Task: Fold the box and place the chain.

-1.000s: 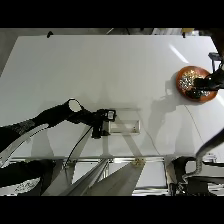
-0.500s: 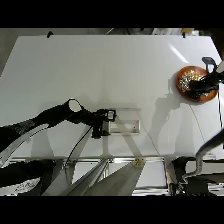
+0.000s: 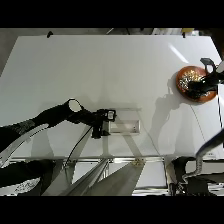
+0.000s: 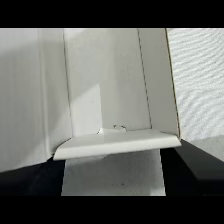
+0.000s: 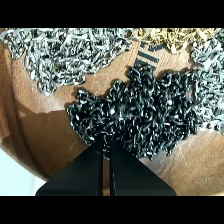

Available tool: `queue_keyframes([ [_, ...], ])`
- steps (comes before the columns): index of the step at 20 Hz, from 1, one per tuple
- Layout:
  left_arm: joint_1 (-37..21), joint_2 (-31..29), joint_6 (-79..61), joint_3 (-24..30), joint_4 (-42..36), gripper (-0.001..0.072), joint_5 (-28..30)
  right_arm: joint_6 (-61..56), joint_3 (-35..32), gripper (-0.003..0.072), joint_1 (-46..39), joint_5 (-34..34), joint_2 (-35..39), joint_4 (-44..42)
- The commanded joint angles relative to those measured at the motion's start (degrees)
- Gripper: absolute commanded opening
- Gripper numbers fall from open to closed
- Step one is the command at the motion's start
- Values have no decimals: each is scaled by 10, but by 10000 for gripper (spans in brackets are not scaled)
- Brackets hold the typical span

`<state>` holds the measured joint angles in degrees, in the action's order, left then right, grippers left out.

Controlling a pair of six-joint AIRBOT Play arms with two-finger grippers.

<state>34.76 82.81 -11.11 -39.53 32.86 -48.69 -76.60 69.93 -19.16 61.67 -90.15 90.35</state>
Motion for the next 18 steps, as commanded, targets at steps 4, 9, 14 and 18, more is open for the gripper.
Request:
queue_keyframes([
  [4,0,0,0,0,0,315,0,18,0,15,0,-2,30,5],
  [9,0,0,0,0,0,315,0,28,0,15,0,17,74,0],
  [14,0,0,0,0,0,315,0,58,0,15,0,18,181,-83],
  [18,0,0,0,0,0,315,0,80,0,15,20,31,288,-174],
])
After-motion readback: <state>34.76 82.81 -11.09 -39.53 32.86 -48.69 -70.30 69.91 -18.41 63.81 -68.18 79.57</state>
